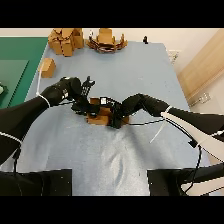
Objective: Fold the box.
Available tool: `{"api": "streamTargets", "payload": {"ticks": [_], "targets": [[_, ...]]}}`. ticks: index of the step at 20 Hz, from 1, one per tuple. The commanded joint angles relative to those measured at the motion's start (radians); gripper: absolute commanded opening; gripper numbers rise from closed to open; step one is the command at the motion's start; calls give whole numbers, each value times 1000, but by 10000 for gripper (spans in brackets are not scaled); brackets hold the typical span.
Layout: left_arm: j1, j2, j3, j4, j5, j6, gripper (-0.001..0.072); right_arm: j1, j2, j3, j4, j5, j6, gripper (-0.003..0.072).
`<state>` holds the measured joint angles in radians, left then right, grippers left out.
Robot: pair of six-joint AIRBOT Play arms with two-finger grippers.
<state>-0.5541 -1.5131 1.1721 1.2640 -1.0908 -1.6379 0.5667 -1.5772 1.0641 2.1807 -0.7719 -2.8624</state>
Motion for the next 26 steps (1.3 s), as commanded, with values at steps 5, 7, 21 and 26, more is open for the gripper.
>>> {"api": "streamTargets", "payload": {"ticks": [5, 7, 21, 26], "targets": [[-70, -16, 36, 225, -4, -214, 356, 1, -1, 0, 1, 0, 1, 75], [-72, -26, 42, 202, -12, -214, 342, 1, -1, 0, 1, 0, 1, 74], [-98, -58, 56, 153, -34, -212, 518, 1, -1, 0, 9, -1, 1, 74], [-99, -58, 56, 138, -29, -193, 15, 1, -1, 0, 9, -1, 1, 74]]}}
